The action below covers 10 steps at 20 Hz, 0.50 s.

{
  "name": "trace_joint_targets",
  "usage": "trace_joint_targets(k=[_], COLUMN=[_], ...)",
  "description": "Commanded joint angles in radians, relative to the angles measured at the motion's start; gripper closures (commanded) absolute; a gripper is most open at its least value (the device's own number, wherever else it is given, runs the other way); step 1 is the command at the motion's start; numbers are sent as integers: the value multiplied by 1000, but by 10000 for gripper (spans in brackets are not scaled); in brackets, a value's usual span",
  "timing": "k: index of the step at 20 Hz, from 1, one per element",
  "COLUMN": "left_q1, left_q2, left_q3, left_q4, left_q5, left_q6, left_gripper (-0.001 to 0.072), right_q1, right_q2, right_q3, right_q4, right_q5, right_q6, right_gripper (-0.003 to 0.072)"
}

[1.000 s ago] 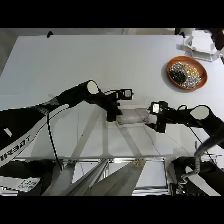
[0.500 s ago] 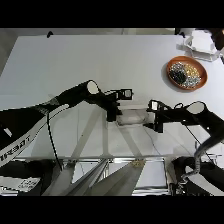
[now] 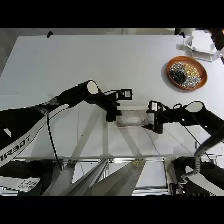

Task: Fold the box and place the chain.

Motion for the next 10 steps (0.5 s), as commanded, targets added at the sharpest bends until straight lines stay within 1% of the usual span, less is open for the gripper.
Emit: trace_joint_targets(k=[1,4,8,10], left_q1=[-1,-1,-1,-1], left_q2=[0,0,0,0], left_q3=[0,0,0,0], left_q4=[-2,-2,-2,-2], left_q5=[4,4,4,4], left_q6=[0,-1,0,0], left_gripper=[697,697,697,697], right_q1=[1,1,1,1], right_q2=[-2,-6,-58,-64], right_q3=[0,0,0,0], right_q4=[-24,-48,-47,-45], right_q5=[31,23,18,-2], right_q6=[24,26,24,17], right_gripper=[45,45,48,93])
